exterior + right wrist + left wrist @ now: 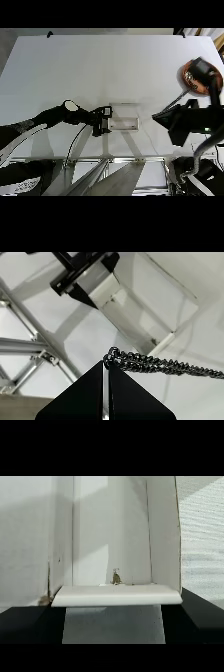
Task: Fold the box and place the chain.
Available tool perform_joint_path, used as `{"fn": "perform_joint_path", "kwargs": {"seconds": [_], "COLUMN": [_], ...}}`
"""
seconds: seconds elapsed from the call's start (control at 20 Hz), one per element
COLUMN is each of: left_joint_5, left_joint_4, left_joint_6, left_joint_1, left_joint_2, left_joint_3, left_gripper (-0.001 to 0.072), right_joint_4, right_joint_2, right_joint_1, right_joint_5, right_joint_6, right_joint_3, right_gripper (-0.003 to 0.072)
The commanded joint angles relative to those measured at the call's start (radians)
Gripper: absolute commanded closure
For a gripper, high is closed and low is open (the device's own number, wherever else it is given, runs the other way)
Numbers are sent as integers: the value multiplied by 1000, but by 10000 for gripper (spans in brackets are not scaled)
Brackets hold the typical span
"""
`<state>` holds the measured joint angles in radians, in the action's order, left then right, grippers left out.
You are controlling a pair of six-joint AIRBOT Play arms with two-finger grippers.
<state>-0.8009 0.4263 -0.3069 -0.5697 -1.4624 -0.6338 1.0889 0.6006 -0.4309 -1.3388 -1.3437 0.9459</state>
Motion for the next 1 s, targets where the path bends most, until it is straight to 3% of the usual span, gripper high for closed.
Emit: {"fn": "perform_joint_path", "kwargs": {"seconds": [0.0,0.25,0.65,0.95], "left_joint_5": [0,0,0,0], "left_joint_4": [0,0,0,0], "left_joint_6": [0,0,0,0], "left_joint_1": [1,1,1,1], "left_joint_2": [0,0,0,0], "left_joint_3": [0,0,0,0], "left_gripper": [455,455,455,455], "right_joint_4": [32,34,37,149], "right_joint_2": [19,143,455,508], "right_joint_1": [-108,-282,-430,-436], "right_joint_5": [183,394,541,618], "right_joint_6": [-14,-43,-46,-210], "right_joint_3": [-119,-144,-144,-144], "right_gripper": [669,669,669,669]}}
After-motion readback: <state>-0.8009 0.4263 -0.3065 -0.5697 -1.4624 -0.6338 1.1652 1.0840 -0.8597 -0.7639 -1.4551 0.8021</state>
